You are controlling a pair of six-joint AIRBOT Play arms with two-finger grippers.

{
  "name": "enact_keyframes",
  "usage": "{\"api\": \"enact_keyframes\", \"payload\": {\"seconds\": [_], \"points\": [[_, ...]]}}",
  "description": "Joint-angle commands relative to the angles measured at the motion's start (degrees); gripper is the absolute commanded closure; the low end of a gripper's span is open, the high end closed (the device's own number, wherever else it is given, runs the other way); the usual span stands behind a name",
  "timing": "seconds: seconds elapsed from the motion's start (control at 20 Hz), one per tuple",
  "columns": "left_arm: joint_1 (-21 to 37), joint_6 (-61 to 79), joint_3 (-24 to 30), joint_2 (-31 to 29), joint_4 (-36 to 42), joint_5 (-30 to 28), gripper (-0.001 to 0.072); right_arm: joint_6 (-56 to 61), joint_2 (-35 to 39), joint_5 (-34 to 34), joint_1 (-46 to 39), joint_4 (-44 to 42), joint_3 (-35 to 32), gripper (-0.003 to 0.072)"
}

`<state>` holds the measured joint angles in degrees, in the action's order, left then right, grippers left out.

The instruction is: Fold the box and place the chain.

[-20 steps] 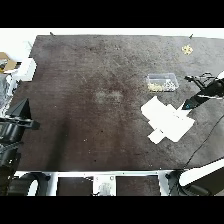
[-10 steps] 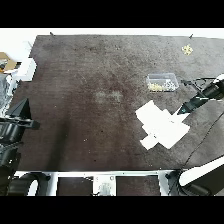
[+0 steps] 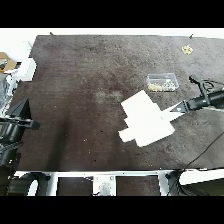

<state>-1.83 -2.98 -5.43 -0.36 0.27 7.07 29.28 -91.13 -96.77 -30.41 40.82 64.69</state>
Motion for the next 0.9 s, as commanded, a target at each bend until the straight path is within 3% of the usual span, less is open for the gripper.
{"api": "enact_keyframes", "payload": {"seconds": [0.0, 0.15, 0.4, 0.55, 0.7, 0.75, 0.8, 0.85], "points": [[0.0, 0.0, 0.0, 0.0, 0.0, 0.0, 0.0699, 0.3, 9.4, 17.7, 3.1, -16.5, -16.9, 0.0688], [0.0, 0.0, 0.0, 0.0, 0.0, 0.0, 0.0699, 0.2, 12.4, 29.6, 11.4, -26.6, -24.2, 0.0688], [0.0, 0.0, -0.3, 0.0, 0.0, -1.0, 0.0699, -2.4, 12.4, 49.9, 29.5, -38.1, -24.7, 0.0688], [0.0, 0.0, -0.3, 0.0, 0.0, 1.7, 0.0699, -3.7, 12.2, 62.6, 36.5, -39.6, -24.7, 0.0688], [0.0, 0.1, -0.3, 0.0, -0.1, 6.7, 0.0682, -8.0, 10.3, 64.2, 39.6, -39.6, -24.5, 0.0688], [0.0, 1.5, -0.3, 0.0, -0.2, 8.8, 0.0323, -8.4, 9.2, 64.8, 40.5, -39.6, -24.2, 0.0688], [0.0, 1.4, -0.3, 0.0, 0.1, 9.8, 0.0146, -8.8, 8.4, 66.1, 41.2, -40.3, -24.2, 0.0688], [0.0, 1.5, -0.4, 0.0, 0.2, 10.9, 0.0232, -9.0, 8.1, 66.2, 41.2, -40.3, -24.2, 0.0688]]}}
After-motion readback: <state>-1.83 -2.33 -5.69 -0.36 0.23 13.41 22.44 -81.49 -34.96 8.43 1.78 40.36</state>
